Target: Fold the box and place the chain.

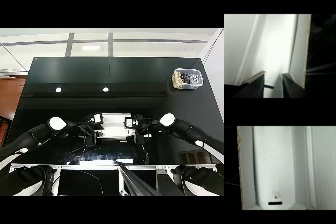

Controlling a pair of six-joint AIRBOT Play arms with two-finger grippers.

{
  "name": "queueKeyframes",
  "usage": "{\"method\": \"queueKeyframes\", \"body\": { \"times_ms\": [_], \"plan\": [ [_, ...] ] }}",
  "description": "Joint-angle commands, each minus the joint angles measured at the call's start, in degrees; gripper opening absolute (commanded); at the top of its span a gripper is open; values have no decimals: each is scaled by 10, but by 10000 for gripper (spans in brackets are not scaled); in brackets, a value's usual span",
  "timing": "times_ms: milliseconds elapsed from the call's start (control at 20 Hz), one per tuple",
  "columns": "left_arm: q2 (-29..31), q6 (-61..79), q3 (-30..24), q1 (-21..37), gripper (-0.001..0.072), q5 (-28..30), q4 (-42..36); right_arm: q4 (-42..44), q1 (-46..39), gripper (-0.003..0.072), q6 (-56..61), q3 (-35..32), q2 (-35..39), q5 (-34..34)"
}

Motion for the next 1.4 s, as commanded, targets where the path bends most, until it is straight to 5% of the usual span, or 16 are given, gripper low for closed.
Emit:
{"method": "queueKeyframes", "body": {
  "times_ms": [0,50,100,200,250,350,500,650,750,900,1150,1350],
  "plan": [
    [-1,13,0,0,324,-3,-4,0,0,467,0,0,0,0],
    [-1,13,0,0,497,-2,-4,0,0,467,0,0,0,0],
    [-1,13,1,0,553,-2,-4,0,0,467,0,0,0,-2],
    [-1,13,1,0,323,-3,0,0,0,467,0,0,0,-2],
    [-1,13,1,0,323,-3,0,0,0,467,0,0,0,-2],
    [-1,12,1,0,157,-3,0,0,0,467,0,0,0,-2],
    [37,-61,8,22,31,-55,34,0,0,467,0,0,0,-2],
    [122,-358,8,101,31,-101,155,0,0,467,0,0,0,-3],
    [173,-576,8,203,33,-135,241,0,0,467,0,0,0,-3],
    [205,-609,5,368,32,-219,275,0,0,467,0,0,0,-3],
    [170,-757,-30,498,33,-268,264,0,0,467,0,0,0,-3],
    [40,-671,-34,470,31,-349,140,0,0,467,0,0,0,-3]
  ]
}}
